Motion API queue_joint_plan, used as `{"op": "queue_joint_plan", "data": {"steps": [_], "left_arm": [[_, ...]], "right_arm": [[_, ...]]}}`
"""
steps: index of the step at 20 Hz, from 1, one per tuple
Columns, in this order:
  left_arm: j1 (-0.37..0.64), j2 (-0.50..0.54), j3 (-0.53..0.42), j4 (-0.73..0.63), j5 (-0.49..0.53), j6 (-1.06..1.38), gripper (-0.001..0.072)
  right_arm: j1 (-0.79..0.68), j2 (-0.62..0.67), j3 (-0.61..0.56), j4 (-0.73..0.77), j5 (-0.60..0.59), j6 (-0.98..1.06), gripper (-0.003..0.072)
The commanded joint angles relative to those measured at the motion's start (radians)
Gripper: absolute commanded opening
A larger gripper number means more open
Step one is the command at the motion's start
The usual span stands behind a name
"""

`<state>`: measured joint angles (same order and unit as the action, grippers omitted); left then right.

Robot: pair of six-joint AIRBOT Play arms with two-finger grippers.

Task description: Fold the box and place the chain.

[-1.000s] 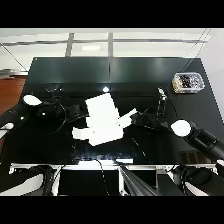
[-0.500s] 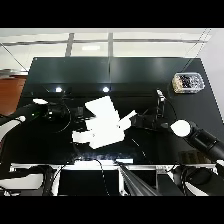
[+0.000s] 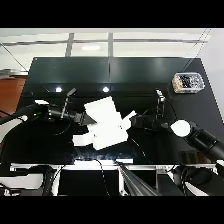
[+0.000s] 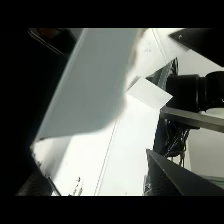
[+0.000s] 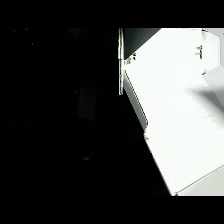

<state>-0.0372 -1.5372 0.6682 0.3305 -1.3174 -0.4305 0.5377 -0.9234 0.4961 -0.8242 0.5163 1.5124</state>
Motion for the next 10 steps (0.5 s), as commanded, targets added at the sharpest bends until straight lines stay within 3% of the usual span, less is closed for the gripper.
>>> {"op": "queue_joint_plan", "data": {"steps": [1, 4, 6, 8, 10], "left_arm": [[-0.001, -0.002, 0.001, 0.039, -0.012, 0.026, 0.0686], [-0.009, -0.002, 0.001, 0.046, -0.011, 0.044, 0.0668], [-0.029, -0.002, 0.001, 0.048, -0.019, 0.094, 0.0594], [-0.050, -0.002, 0.016, 0.064, -0.018, 0.110, 0.0579], [-0.063, -0.002, 0.044, 0.097, -0.015, 0.109, 0.0486]], "right_arm": [[0.000, -0.001, 0.000, 0.000, 0.000, -0.002, 0.0022], [0.000, -0.001, 0.000, -0.003, 0.000, -0.002, 0.0023], [0.000, -0.001, 0.000, -0.015, 0.000, -0.002, 0.0023], [0.000, -0.001, 0.000, -0.018, 0.000, -0.002, 0.0023], [0.000, -0.001, 0.000, -0.018, 0.003, -0.002, 0.0023]]}}
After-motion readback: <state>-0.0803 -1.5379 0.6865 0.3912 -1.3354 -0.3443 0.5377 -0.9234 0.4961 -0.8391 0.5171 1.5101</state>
